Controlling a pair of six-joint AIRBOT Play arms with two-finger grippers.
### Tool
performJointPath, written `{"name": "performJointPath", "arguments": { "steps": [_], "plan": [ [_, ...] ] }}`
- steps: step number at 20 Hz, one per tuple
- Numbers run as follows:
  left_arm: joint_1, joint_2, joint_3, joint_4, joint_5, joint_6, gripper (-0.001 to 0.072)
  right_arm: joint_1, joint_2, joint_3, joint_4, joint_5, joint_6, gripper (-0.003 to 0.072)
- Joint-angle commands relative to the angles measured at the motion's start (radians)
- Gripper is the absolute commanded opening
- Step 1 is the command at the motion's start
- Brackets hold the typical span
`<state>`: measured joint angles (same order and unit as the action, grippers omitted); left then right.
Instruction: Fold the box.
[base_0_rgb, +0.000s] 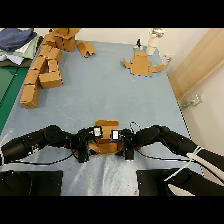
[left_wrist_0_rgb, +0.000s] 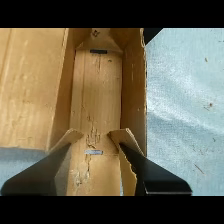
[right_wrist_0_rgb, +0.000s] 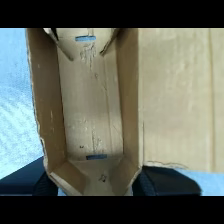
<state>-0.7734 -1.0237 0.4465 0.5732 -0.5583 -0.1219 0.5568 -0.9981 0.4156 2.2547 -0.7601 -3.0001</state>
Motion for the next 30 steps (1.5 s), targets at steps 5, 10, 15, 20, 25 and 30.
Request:
{"name": "performJointPath", "arguments": {
  "steps": [5, 10, 15, 20, 25, 30],
  "plan": [
    [0.000, -0.001, 0.000, -0.005, -0.001, 0.003, 0.0644, 0.000, 0.000, 0.001, 0.001, 0.000, 0.000, 0.0557],
    [0.000, 0.001, 0.001, 0.000, -0.005, -0.003, 0.0323, 0.000, 0.000, 0.001, 0.001, 0.000, 0.000, 0.0556],
    [0.002, 0.087, 0.002, 0.277, -0.044, -0.295, 0.0013, 0.000, 0.000, 0.001, 0.001, 0.000, 0.000, 0.0556],
    [0.002, 0.322, 0.001, 0.645, -0.161, -0.742, 0.0013, 0.000, 0.000, 0.001, 0.001, 0.000, 0.000, 0.0556],
    [0.109, 0.468, 0.000, 0.978, -0.366, -1.592, 0.0013, 0.000, 0.000, 0.001, 0.001, 0.000, 0.000, 0.0556],
    [0.301, 0.380, -0.050, 0.705, -0.450, -1.527, 0.0012, 0.000, 0.000, 0.001, 0.001, 0.000, 0.000, 0.0557]
  ]
}}
